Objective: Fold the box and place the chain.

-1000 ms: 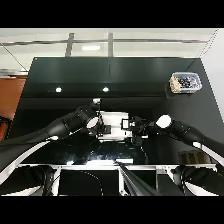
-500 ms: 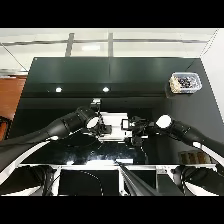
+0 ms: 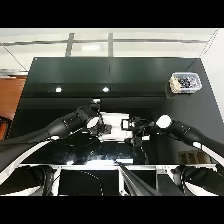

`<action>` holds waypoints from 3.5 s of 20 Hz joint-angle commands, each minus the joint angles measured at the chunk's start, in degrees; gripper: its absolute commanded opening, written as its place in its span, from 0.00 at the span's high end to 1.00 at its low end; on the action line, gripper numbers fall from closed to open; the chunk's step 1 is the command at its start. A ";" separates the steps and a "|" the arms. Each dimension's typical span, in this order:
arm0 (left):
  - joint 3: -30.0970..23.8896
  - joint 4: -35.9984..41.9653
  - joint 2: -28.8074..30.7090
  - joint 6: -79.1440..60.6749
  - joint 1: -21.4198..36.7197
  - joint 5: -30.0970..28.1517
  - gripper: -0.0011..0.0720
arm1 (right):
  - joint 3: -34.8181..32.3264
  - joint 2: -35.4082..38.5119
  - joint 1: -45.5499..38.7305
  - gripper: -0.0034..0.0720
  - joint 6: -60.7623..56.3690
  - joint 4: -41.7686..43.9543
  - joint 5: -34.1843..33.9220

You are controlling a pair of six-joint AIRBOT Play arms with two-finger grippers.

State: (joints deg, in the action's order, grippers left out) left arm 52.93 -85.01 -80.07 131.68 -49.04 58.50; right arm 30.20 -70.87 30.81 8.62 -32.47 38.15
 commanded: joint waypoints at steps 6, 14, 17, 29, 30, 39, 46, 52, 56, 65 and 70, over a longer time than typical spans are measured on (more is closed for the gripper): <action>0.33 -1.38 0.02 -1.46 0.55 1.68 0.95 | 0.68 7.87 -0.04 0.12 -15.72 -14.75 5.14; 0.33 -2.14 0.02 -1.40 0.57 1.55 0.94 | 0.61 7.67 0.02 0.12 -15.45 -14.86 5.31; 0.33 -1.90 0.02 -1.40 0.57 1.75 0.94 | 0.61 5.62 0.02 0.12 -12.98 -11.74 5.33; 0.33 -1.29 0.02 -1.40 0.57 2.01 0.94 | 0.61 4.85 5.11 0.75 -10.60 1.36 -1.81; 0.33 -1.29 0.02 -1.40 0.57 2.01 0.94 | 0.61 4.76 5.44 0.75 -10.93 2.36 -3.30; 0.33 -1.27 0.02 -1.40 0.57 2.01 0.94 | 0.48 4.50 5.40 0.45 -15.06 1.84 -2.67; 0.33 -1.27 0.00 -1.40 0.57 2.01 0.94 | 0.48 4.52 5.38 0.70 -19.04 0.28 -2.91; 0.33 -1.27 0.00 -1.40 0.57 2.01 0.94 | 0.52 5.44 5.11 0.88 -22.56 0.31 -3.45; 0.33 -1.27 0.00 -1.40 0.57 2.01 0.94 | 0.52 12.92 -2.93 0.88 -46.31 0.28 5.40; 0.33 -1.27 0.00 -1.40 0.57 1.99 0.94 | -4.24 17.90 -36.59 0.94 -93.39 -19.54 18.05; 0.33 -1.27 0.00 -1.40 0.57 2.01 0.94 | -10.49 11.63 -33.38 0.94 -94.66 -11.56 19.26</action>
State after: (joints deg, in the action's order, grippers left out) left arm 53.23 -86.26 -80.07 130.23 -48.51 60.49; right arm 22.46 -56.31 -3.25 -82.02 -46.83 56.97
